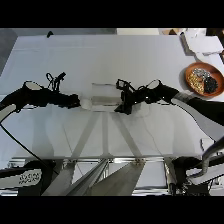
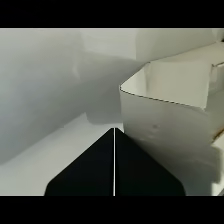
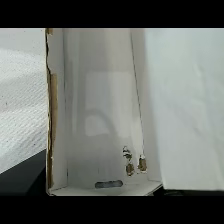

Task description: Fold the box and place the chain.

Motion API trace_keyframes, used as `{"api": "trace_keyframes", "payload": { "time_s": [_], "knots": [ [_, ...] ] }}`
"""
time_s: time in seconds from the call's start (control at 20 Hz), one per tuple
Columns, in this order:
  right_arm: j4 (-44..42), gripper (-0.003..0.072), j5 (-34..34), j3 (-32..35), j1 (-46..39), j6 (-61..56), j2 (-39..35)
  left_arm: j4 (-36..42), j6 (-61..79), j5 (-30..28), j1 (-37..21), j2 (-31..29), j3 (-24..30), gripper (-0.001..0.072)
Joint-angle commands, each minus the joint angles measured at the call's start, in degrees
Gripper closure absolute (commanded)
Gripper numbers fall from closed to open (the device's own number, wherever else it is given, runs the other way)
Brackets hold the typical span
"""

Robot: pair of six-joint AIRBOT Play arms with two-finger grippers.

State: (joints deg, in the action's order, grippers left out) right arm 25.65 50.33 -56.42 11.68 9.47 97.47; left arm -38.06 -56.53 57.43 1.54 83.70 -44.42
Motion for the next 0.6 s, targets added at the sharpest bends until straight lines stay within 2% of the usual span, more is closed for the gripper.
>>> {"api": "trace_keyframes", "payload": {
  "time_s": [0.0, 0.2, 0.25, 0.3, 0.55],
  "knots": [
    [-0.02, 0.0273, 0.02, 0.0, 0.02, -0.02, 0.04, 1.44, 0.63, 0.72, 1.53, -0.09, 0.26, 0.0703],
    [0.0, 0.0273, 0.02, 0.0, 0.02, -0.02, 0.04, 1.62, 0.63, 0.13, 1.51, -3.39, 0.26, 0.0698],
    [-0.02, 0.0273, 0.02, 0.0, 0.02, -0.02, 0.04, 1.62, 0.66, -0.66, 1.53, -4.61, 0.28, 0.0672],
    [-0.02, 0.0273, 0.02, 0.0, 0.02, -0.02, 0.04, 1.64, 0.63, -1.42, 1.53, -5.79, 0.26, 0.0614],
    [-0.02, 0.0273, 0.02, 0.0, 0.02, -0.02, 0.04, 2.08, 0.76, -2.16, 3.8, -6.64, 0.28, 0.0585]
  ]
}}
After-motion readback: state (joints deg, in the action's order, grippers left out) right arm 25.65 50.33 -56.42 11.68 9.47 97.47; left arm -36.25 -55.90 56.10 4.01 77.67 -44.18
